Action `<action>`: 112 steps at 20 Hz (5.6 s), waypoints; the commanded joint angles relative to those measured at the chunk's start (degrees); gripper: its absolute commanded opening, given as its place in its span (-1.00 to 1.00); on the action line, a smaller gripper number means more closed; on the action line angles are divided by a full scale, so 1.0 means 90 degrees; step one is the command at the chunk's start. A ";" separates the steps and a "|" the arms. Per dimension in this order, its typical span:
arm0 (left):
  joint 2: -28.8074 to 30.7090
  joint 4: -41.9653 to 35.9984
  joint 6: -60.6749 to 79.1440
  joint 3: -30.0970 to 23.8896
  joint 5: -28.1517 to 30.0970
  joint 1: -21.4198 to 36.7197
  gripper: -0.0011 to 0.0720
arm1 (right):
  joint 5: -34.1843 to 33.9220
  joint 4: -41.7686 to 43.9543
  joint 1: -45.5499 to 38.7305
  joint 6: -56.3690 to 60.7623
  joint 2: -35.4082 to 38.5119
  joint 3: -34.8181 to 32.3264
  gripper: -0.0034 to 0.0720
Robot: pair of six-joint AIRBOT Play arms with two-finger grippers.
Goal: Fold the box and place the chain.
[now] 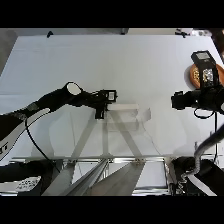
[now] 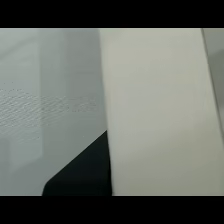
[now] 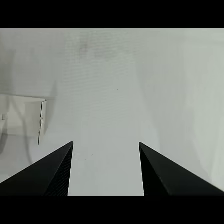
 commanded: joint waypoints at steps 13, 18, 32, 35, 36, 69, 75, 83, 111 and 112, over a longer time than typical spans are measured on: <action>-0.0486 0.0466 -0.1202 0.0699 0.0134 0.0005 -0.96 | 0.0002 0.0019 -0.0002 0.0000 0.0002 0.0000 0.33; -0.0493 0.0335 -0.1219 0.0699 0.0238 0.0007 -0.96 | -0.0049 0.0017 -0.0002 0.0000 0.0002 0.0000 0.33; -0.0568 0.0187 -0.0787 0.0699 -0.0374 0.0007 -0.95 | -0.0165 0.0017 -0.0002 0.0000 0.0002 0.0000 0.33; -0.0561 0.0216 -0.0743 0.0699 -0.0376 0.0007 -0.95 | -0.0165 0.0019 -0.0002 0.0000 0.0002 0.0000 0.33; -0.0561 0.0243 -0.0746 0.0699 -0.0379 0.0007 -0.95 | -0.0165 0.0017 -0.0002 -0.0002 0.0002 0.0000 0.33; -0.0410 0.0566 -0.0799 0.0699 -0.0350 0.0007 -0.93 | -0.0194 0.0073 -0.0002 -0.0005 0.0002 0.0000 0.33; -0.0410 0.0566 -0.0797 0.0699 -0.0350 0.0007 -0.93 | -0.0726 0.0481 -0.0002 -0.0988 0.0002 -0.0032 -0.89; -0.0410 0.0566 -0.0797 0.0699 -0.0350 0.0007 -0.93 | -0.1766 0.4143 0.0005 -0.6302 0.0170 -0.1251 -0.88; -0.0410 0.0566 -0.0797 0.0699 -0.0350 0.0007 -0.93 | -0.4857 0.2225 0.2929 -0.6970 0.0454 -0.3784 0.56; -0.0410 0.0566 -0.0797 0.0699 -0.0350 0.0007 -0.93 | -0.4850 0.2890 0.2688 -0.7524 0.0418 -0.3784 0.56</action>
